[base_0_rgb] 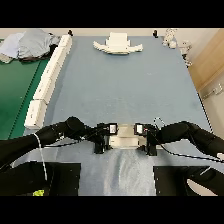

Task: Fold the box.

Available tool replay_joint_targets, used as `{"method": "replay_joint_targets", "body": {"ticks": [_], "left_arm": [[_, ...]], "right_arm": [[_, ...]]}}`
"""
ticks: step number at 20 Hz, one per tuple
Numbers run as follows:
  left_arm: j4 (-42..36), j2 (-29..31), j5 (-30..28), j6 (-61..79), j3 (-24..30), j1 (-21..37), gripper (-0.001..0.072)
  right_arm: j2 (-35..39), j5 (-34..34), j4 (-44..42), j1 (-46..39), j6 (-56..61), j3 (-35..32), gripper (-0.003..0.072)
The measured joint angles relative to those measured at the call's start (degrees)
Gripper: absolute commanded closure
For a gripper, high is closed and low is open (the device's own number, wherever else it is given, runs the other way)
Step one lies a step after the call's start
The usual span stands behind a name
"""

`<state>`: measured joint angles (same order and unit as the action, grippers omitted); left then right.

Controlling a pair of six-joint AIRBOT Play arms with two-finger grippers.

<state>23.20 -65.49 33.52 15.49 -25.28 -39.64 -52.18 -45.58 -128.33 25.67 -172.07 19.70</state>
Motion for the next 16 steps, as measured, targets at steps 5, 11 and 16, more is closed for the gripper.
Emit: {"method": "replay_joint_targets", "body": {"ticks": [5,11,16], "left_arm": [[0.0,0.0,0.0,0.0,0.0,0.0,0.0189],[0.0,0.0,-0.1,0.0,0.0,0.0,0.0189],[-0.1,0.0,0.0,-0.1,0.0,0.0,0.0189]], "right_arm": [[0.0,0.2,0.0,0.0,0.0,0.0,0.0176],[0.0,0.6,0.0,0.0,0.0,0.0,0.0176],[0.0,1.4,0.0,0.0,0.3,0.0,-0.0034]]}}
